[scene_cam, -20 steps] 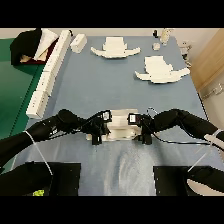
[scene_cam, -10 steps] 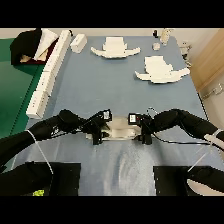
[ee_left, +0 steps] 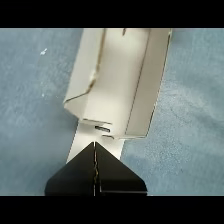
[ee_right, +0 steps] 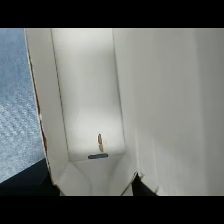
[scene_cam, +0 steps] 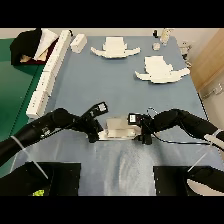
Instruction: Fold the box.
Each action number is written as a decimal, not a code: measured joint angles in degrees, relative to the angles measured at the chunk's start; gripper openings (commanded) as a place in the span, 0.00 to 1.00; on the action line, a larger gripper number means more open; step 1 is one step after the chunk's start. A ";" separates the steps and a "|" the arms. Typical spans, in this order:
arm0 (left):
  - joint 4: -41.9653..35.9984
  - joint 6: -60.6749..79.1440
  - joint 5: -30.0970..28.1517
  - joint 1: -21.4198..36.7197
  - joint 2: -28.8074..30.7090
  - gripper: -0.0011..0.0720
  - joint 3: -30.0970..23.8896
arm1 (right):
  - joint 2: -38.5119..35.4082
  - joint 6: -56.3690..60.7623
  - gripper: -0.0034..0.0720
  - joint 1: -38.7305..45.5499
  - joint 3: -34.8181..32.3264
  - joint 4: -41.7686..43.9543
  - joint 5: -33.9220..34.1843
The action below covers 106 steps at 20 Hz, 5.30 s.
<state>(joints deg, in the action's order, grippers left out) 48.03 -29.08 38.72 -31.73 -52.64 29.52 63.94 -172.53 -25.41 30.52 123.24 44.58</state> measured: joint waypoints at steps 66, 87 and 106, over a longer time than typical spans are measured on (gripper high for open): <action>14.49 -81.90 3.98 -10.25 -2.16 0.50 6.84 | 0.00 -0.04 0.74 0.00 0.00 -0.02 0.04; 39.21 -110.12 30.62 -25.24 -26.64 0.50 34.23 | 0.00 -0.02 0.74 0.00 0.00 -0.02 0.04; 42.80 -115.71 32.72 -26.49 -34.42 0.03 38.47 | 0.00 0.04 0.74 0.04 0.00 -0.04 0.07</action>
<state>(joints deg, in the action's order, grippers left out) 90.83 -144.79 71.44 -58.22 -87.07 67.99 63.94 -172.48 -25.36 30.52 123.20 44.64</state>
